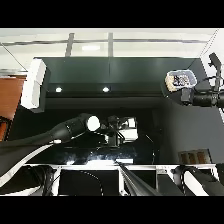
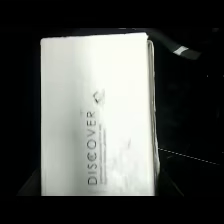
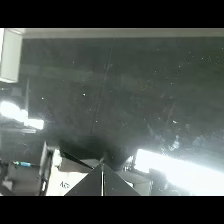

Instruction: Fold the box and place the chain.

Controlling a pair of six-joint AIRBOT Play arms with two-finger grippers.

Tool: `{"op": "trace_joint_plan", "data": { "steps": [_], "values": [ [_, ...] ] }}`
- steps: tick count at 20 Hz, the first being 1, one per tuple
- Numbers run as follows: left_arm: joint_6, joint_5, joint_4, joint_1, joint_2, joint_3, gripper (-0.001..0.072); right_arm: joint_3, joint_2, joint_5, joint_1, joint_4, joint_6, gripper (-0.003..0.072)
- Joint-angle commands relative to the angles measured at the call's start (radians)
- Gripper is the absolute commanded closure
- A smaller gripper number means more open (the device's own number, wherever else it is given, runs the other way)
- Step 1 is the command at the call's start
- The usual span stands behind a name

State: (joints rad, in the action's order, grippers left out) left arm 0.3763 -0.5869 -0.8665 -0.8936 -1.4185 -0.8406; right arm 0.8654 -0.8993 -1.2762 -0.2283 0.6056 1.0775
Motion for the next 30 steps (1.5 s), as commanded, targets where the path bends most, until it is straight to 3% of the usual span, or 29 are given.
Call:
{"op": "trace_joint_plan", "data": {
  "steps": [1, 2, 3, 5, 6, 9, 12, 15, 20, 23, 25, 28, 29, 30],
  "values": [
    [0.069, 0.079, -0.113, -0.052, -0.009, 0.0, 0.0177, 0.001, 0.0, 0.001, 0.0, 0.0, 0.0, 0.0675],
    [0.104, 0.077, -0.15, -0.054, 0.0, 0.0, 0.0396, 0.001, 0.0, 0.001, 0.0, 0.0, 0.0, 0.0675],
    [0.125, 0.077, -0.182, -0.051, 0.014, 0.0, 0.0435, 0.001, 0.0, 0.0, 0.0, 0.0, 0.0, 0.0675],
    [0.186, 0.029, -0.237, -0.023, 0.058, 0.0, 0.0445, 0.001, 0.0, 0.0, 0.0, 0.0, 0.0, 0.0675],
    [0.237, -0.029, -0.262, 0.007, 0.08, 0.0, 0.0497, 0.001, 0.0, 0.0, 0.0, 0.0, 0.0, 0.0675],
    [0.412, -0.274, -0.367, 0.171, 0.139, 0.003, 0.053, 0.001, 0.0, 0.001, 0.0, 0.0, 0.0, 0.0675],
    [0.488, -0.481, -0.406, 0.439, 0.202, 0.04, 0.0529, 0.001, 0.0, -0.006, 0.0, -0.001, 0.0, 0.0675],
    [0.525, -0.582, -0.413, 0.771, 0.285, 0.107, 0.0529, 0.001, 0.0, -0.007, 0.0, -0.001, -0.001, 0.0674],
    [0.57, -0.553, -0.396, 1.371, 0.382, 0.158, 0.0528, 0.001, 0.0, -0.006, 0.0, 0.0, -0.008, 0.0675],
    [0.573, -0.52, -0.407, 1.587, 0.383, 0.152, 0.0528, 0.001, 0.0, -0.006, 0.0, 0.0, -0.008, 0.0675],
    [0.563, -0.479, -0.433, 1.644, 0.38, 0.143, 0.0528, 0.001, 0.0, -0.002, 0.0, 0.0, -0.008, 0.0675],
    [0.486, -0.392, -0.387, 1.631, 0.37, 0.136, 0.0514, 0.001, 0.0, 0.005, 0.0, 0.0, -0.008, 0.0675],
    [0.446, -0.364, -0.37, 1.604, 0.364, 0.135, 0.0377, 0.001, 0.0, 0.005, 0.0, -0.002, -0.007, 0.0675],
    [0.438, -0.318, -0.383, 1.571, 0.359, 0.135, 0.035, 0.001, 0.0, 0.003, 0.001, -0.003, 0.003, 0.0675]
  ]
}}
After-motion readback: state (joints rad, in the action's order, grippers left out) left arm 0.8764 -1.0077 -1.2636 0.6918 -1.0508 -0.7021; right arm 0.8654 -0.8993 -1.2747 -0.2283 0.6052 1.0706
